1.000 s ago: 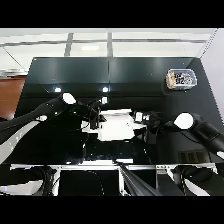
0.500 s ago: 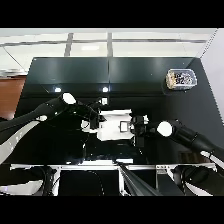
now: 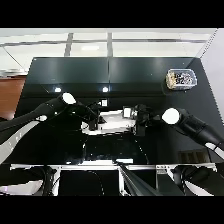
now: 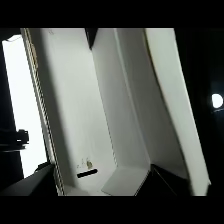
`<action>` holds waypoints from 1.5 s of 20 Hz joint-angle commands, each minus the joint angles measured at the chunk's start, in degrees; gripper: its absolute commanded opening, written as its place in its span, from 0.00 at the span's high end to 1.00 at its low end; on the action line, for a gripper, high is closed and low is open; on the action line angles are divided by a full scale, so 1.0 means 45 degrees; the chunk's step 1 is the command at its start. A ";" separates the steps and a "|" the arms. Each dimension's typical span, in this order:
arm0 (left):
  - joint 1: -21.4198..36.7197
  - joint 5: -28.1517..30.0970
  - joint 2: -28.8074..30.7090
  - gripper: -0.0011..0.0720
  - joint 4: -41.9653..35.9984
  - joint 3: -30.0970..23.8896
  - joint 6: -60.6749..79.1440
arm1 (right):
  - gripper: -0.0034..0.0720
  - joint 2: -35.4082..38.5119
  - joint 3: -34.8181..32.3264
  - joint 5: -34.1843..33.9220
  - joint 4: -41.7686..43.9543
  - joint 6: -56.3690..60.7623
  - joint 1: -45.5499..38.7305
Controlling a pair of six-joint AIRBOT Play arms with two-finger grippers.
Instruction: Fold the box and place the chain.
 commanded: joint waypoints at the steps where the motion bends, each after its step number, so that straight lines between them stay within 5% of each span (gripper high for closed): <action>1: -0.0005 -0.0102 0.0010 0.95 0.0005 0.0005 0.0180 | 0.02 0.0000 0.0073 -0.0039 0.0408 -0.0384 -0.0801; 14: -0.0005 -0.0102 0.0010 0.95 0.0005 0.0005 0.0180 | 0.02 -0.2011 -0.0782 0.0787 0.4881 -0.5872 -0.0816; 30: -0.0005 -0.0102 0.0005 0.95 0.0015 0.0005 0.0180 | 0.02 -0.2443 -0.0952 -0.0073 0.4163 -0.5416 -0.0816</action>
